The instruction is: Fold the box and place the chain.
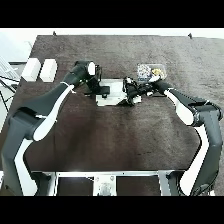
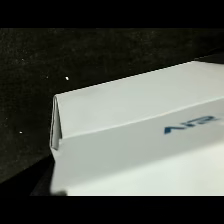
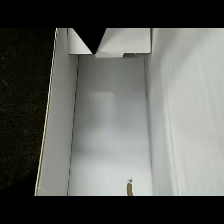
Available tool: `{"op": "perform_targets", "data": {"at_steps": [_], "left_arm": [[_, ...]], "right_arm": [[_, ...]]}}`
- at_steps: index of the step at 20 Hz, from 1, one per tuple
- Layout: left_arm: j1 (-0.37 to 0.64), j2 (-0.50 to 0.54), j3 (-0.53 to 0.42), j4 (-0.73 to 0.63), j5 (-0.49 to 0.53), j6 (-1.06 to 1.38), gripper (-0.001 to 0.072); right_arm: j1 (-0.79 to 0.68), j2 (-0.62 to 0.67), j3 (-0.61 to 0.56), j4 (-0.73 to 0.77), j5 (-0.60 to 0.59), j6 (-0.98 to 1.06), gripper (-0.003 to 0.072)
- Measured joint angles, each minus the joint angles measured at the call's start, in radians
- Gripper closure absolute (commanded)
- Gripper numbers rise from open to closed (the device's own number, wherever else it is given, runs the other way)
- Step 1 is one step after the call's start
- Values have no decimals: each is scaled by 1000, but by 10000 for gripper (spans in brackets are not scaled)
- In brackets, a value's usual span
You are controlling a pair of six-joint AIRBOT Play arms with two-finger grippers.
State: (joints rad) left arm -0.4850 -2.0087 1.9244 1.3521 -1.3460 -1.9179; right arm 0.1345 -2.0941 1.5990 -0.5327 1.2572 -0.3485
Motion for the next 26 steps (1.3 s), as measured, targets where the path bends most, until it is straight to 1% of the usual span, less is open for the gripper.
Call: {"op": "perform_targets", "data": {"at_steps": [3,5,9,17,24,25,26], "left_arm": [[-6,-40,61,27,-63,-12,161],[-9,-52,79,37,-90,-18,304],[-12,-63,93,71,-126,-24,304],[-12,-69,98,116,-149,-26,304],[-15,-85,101,141,-139,-10,310],[-16,-86,101,144,-137,-2,498],[-17,-87,101,143,-131,8,632]], "right_arm": [[0,0,0,0,0,0,115],[0,0,0,0,0,0,115],[0,0,0,0,0,0,115],[0,0,0,0,0,0,115],[0,0,0,0,0,0,115],[0,0,0,0,0,0,116],[0,0,0,1,-2,1,115]]}}
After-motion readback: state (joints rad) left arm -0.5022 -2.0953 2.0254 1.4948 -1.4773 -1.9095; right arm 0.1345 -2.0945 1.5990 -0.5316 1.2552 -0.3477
